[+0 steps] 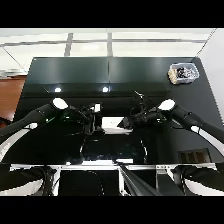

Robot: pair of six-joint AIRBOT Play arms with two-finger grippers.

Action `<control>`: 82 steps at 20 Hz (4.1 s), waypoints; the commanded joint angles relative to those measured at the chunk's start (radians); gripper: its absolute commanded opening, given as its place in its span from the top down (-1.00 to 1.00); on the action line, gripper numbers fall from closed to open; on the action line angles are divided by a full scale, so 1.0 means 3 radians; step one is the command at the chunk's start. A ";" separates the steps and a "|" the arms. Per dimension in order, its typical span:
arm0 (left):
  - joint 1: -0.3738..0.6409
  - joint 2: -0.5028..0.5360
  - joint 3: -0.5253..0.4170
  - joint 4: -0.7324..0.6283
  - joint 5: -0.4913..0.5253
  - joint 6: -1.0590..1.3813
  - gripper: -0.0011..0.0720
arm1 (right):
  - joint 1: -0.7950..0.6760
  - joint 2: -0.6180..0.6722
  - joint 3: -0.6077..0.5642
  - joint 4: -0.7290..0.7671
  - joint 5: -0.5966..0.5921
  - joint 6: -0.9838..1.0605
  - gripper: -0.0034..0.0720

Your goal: Fold the box and place the chain.

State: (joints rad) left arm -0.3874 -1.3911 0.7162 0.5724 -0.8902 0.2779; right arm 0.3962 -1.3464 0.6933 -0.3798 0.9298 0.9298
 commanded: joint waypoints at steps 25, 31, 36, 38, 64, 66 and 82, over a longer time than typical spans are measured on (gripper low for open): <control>-0.0699 -0.0306 0.0950 -0.0502 0.0066 -0.0900 -0.98 | -0.2169 0.1587 0.0182 -0.1270 0.1274 0.0228 0.86; -0.0642 -0.0551 0.1021 -0.0450 -0.0057 -0.1044 -0.97 | -0.2169 0.1587 0.0099 -0.1270 0.1207 0.0169 0.86; -0.0661 -0.0576 0.1025 -0.0146 -0.0244 -0.1245 -0.98 | -0.2169 0.1587 0.0080 -0.1272 0.1139 0.0139 0.86; -0.0661 -0.0576 0.1025 -0.0100 -0.0352 -0.1246 -0.97 | -0.2169 0.1587 0.0080 -0.1272 0.1136 0.0137 0.86; -0.0444 -0.0294 0.1663 0.2619 -0.0028 -0.3652 0.10 | -0.2169 0.1586 0.0080 -0.1269 0.1045 0.0144 0.86; 0.0168 -0.0226 0.1784 0.2950 -0.0045 -0.4214 0.10 | -0.2169 0.1586 0.0080 -0.1269 0.1010 0.0193 0.86; 0.2566 -0.2173 0.3895 0.2534 -0.0083 -0.4664 0.10 | -0.1790 0.1582 0.0080 -0.0793 0.0020 0.0385 0.86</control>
State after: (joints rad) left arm 0.3737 -1.9339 1.7771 1.3373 -0.8864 -1.1213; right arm -0.1833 -0.8715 0.7174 -0.6289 1.0180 1.0321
